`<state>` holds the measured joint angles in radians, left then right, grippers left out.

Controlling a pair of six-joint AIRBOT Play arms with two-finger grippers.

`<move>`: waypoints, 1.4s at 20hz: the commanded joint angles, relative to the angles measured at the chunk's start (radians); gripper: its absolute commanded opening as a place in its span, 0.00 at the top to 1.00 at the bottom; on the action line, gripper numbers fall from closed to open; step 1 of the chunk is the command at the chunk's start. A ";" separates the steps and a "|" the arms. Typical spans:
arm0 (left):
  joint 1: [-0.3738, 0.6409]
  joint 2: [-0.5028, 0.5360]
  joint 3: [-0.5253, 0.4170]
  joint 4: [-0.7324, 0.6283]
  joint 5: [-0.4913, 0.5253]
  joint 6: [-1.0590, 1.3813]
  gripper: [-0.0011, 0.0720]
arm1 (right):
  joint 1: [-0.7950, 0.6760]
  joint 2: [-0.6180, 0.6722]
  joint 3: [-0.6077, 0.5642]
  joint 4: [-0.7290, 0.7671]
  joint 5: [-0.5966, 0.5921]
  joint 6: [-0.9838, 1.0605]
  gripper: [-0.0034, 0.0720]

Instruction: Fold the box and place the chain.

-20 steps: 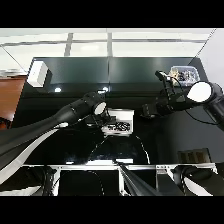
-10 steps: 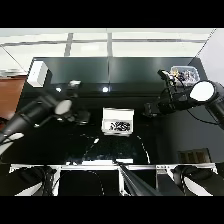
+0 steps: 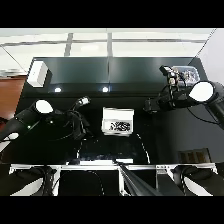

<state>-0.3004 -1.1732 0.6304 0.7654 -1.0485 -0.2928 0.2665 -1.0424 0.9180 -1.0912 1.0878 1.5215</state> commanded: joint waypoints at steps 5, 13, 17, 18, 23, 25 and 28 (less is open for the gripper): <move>-0.029 -0.143 0.032 -0.183 0.173 0.586 0.00 | 0.000 0.000 0.001 -0.022 -0.021 0.000 0.51; -0.096 -0.211 0.075 -0.150 0.152 0.602 0.00 | 0.000 0.000 0.001 -0.022 -0.024 0.000 0.51; -0.102 -0.224 0.092 -0.206 0.148 0.601 0.01 | 0.000 0.000 0.001 -0.022 -0.029 0.000 0.52; -0.107 -0.224 0.092 -0.203 0.150 0.601 0.01 | 0.000 0.000 0.001 -0.022 -0.032 0.000 0.51; -0.147 -0.225 0.092 -0.201 0.159 0.601 0.09 | 0.002 -0.006 -0.002 -0.021 -0.101 0.000 0.51; -0.150 -0.225 0.092 -0.202 0.160 0.601 0.41 | 0.009 -0.017 -0.018 -0.019 -0.185 0.000 0.51; -0.150 -0.225 0.092 -0.202 0.167 0.600 0.44 | 0.032 -0.069 -0.022 0.023 -0.296 -0.001 0.00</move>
<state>-0.4465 -1.3975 0.7216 0.5640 -0.8883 0.3077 0.2840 -1.0771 0.9024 -1.1034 0.9016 1.5215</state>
